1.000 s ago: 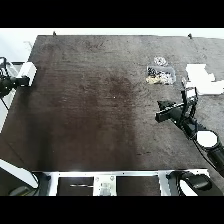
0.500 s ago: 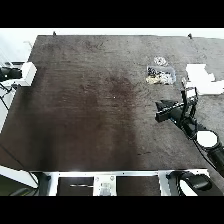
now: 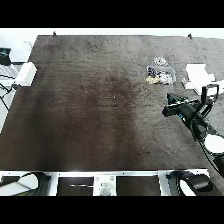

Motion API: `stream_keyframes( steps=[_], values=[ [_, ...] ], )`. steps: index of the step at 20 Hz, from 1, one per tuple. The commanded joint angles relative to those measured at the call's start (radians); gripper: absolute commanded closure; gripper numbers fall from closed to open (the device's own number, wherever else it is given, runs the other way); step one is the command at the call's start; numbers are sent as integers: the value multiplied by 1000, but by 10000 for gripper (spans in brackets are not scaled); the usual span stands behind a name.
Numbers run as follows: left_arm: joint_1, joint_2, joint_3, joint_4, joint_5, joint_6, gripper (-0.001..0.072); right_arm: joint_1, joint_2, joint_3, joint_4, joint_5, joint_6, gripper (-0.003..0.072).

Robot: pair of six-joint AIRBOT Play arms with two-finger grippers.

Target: Fold the box and place the chain.

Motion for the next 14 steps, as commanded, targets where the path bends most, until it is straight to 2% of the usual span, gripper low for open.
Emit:
stream_keyframes(
  steps=[1,7,10,14],
  values=[
    [-72,265,-223,-137,157,182,697,-1,18,1,-1,7,50,685],
    [-269,617,-629,-351,186,359,697,-1,41,5,-63,7,46,686],
    [-317,801,-818,-378,184,364,696,-41,73,5,-76,19,47,686],
    [-338,1050,-1027,-377,186,329,696,-98,181,-12,-106,124,47,688]
  ],
)
